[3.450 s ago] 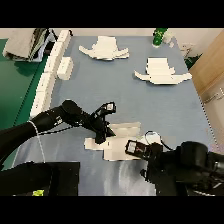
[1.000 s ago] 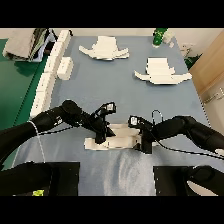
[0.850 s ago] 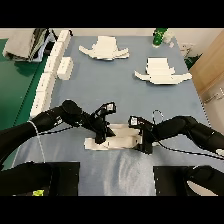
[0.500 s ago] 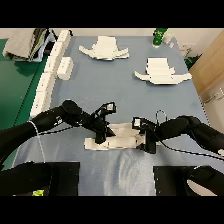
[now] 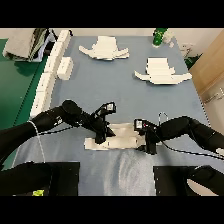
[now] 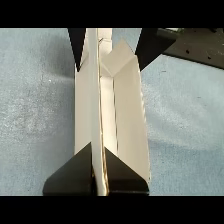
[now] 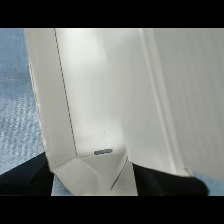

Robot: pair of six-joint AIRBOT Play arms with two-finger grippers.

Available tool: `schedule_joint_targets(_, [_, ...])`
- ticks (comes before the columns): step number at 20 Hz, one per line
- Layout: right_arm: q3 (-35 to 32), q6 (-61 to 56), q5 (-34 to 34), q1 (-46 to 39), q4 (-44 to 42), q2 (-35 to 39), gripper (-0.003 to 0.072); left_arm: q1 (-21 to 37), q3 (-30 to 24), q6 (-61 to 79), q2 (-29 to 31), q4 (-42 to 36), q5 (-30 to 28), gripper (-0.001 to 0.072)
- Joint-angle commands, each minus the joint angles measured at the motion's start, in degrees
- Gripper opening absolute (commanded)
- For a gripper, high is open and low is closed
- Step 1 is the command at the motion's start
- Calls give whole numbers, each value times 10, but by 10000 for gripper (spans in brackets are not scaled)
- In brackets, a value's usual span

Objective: Fold the box.

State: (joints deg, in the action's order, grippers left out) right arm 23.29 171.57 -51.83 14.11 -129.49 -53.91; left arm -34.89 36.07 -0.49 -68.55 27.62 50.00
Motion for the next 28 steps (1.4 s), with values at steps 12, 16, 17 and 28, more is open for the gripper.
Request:
schedule_joint_targets(12, [-3,5,16,4,-4,-17,648,0,0,0,0,0,0,13])
schedule_joint_targets(16, [-3,5,19,34,0,-17,582,0,0,0,0,0,0,14])
schedule_joint_targets(17, [-3,5,19,34,1,-17,582,0,0,0,0,0,0,13])
schedule_joint_targets(28, [-14,3,41,34,22,14,676,0,0,0,0,0,0,13])
